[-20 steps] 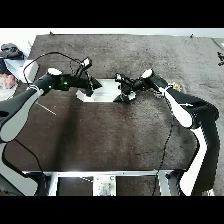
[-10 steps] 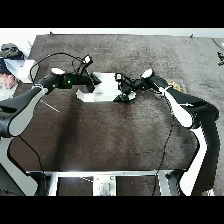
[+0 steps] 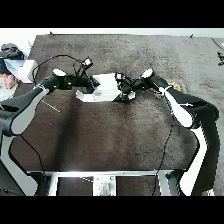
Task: Fold the box and place the chain.
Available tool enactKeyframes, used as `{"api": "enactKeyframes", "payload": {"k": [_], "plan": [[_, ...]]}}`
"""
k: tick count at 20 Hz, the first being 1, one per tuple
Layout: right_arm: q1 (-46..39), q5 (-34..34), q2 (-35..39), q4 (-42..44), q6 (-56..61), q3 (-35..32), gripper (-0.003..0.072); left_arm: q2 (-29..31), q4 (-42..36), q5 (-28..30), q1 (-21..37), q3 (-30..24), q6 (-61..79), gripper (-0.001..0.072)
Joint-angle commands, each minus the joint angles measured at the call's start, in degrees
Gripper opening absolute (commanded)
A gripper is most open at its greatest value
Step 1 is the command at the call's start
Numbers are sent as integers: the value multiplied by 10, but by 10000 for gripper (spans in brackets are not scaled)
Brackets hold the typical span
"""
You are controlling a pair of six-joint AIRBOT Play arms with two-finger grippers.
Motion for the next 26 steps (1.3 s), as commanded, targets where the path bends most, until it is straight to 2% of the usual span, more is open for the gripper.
{"api": "enactKeyframes", "payload": {"k": [1,9,13,17,19,22,24,25,26], "plan": [[0,1,0,-2,0,0,437,0,22,-13,0,0,-17,12],[0,1,0,-1,0,0,437,4,29,-11,0,2,-19,12],[0,1,0,-2,0,0,437,4,30,-21,0,42,-17,11],[0,1,0,-2,0,0,437,11,30,-116,23,94,-2,7],[0,1,0,-2,0,0,437,38,45,-131,37,94,11,7],[0,1,0,-1,0,0,437,80,135,-158,41,94,-1,11],[0,1,0,-2,0,0,437,83,174,-209,41,94,-9,15],[0,1,0,-1,0,0,437,82,192,-233,40,92,-9,161],[0,1,0,-2,0,0,438,82,212,-238,40,84,-9,504]]}}
